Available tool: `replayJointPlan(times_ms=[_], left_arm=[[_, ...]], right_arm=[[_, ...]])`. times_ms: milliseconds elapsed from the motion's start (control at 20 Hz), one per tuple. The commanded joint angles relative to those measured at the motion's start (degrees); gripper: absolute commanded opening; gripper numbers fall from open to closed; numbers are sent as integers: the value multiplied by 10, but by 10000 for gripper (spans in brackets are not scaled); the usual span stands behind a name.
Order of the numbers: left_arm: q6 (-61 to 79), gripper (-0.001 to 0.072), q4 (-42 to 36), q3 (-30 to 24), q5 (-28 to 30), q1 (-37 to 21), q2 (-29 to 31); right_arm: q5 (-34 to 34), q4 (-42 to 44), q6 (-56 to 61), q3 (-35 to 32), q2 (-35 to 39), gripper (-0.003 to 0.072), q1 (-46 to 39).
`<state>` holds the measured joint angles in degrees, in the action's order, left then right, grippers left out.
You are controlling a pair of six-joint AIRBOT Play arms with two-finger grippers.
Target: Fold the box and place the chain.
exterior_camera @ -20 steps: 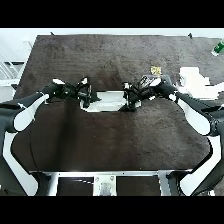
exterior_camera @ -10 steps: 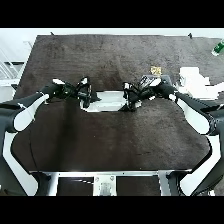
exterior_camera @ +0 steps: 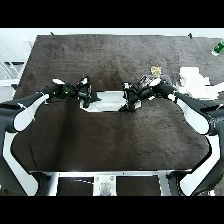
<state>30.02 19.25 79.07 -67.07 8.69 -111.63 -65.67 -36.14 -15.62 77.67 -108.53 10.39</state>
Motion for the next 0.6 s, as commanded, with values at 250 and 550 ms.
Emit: replayJointPlan(times_ms=[250,550], left_arm=[[0,20,0,0,0,0,0],[0,20,0,0,0,0,0]], right_arm=[[2,-13,10,6,-9,606,-2],[7,-14,10,6,-9,555,0]])
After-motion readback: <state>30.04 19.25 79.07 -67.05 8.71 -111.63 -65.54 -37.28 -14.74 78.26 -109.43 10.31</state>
